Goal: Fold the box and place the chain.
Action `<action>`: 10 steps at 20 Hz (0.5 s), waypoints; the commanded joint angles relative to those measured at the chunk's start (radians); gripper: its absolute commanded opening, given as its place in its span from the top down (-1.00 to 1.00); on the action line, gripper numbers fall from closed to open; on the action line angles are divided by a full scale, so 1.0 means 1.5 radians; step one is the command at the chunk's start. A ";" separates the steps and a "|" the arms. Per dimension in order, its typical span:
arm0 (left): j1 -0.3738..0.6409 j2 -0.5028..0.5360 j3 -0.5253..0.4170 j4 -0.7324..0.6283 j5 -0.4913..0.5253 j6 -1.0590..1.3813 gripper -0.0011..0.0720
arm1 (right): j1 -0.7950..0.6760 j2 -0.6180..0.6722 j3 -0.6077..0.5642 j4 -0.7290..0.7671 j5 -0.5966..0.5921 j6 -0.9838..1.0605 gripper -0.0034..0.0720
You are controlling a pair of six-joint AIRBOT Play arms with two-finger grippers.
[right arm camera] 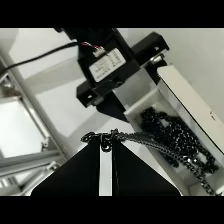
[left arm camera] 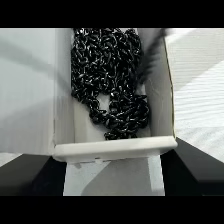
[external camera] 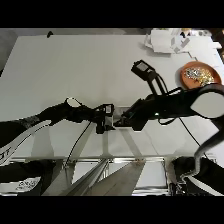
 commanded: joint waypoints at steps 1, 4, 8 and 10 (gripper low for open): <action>0.000 0.001 0.000 0.000 -0.002 0.000 0.77 | 0.007 -0.061 -0.036 -0.035 -0.032 0.001 0.86; 0.000 0.001 0.001 0.000 -0.002 0.000 0.77 | 0.007 -0.103 -0.050 -0.040 -0.027 0.001 0.66; 0.000 0.001 0.000 0.000 -0.001 0.000 0.77 | -0.006 -0.092 -0.038 -0.037 0.004 0.000 0.20; 0.000 0.001 0.000 0.000 -0.002 0.000 0.77 | -0.044 -0.077 -0.002 -0.040 0.061 -0.001 0.10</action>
